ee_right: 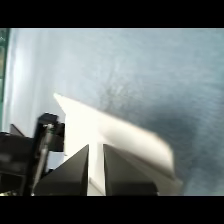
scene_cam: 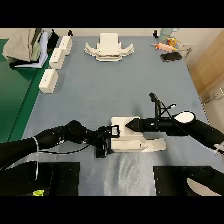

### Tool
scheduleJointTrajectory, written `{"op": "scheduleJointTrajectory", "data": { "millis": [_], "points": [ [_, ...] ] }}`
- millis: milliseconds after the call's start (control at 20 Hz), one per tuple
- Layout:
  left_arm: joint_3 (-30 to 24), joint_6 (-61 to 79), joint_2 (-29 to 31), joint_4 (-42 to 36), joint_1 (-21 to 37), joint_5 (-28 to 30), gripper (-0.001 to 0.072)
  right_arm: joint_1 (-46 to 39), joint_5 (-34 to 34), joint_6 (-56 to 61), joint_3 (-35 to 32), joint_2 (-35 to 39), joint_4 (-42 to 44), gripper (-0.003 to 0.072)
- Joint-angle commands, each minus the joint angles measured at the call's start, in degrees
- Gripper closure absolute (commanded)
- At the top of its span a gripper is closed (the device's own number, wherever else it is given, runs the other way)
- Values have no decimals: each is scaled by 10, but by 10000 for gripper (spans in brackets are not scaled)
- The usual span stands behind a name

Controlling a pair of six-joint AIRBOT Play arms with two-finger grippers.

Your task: Fold the box.

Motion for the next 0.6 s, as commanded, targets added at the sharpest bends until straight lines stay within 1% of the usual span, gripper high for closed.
{"op": "scheduleJointTrajectory", "data": {
  "millis": [0,200,450,550],
  "points": [
    [0,0,0,0,0,0,279,18,-4,-20,4,-56,-37,547],
    [0,0,0,0,0,0,279,22,-4,-56,4,-60,-36,547],
    [0,0,0,0,0,0,279,22,-3,-58,5,-59,-35,547],
    [0,0,0,0,0,0,278,22,8,-65,11,-53,-34,547]
  ]
}}
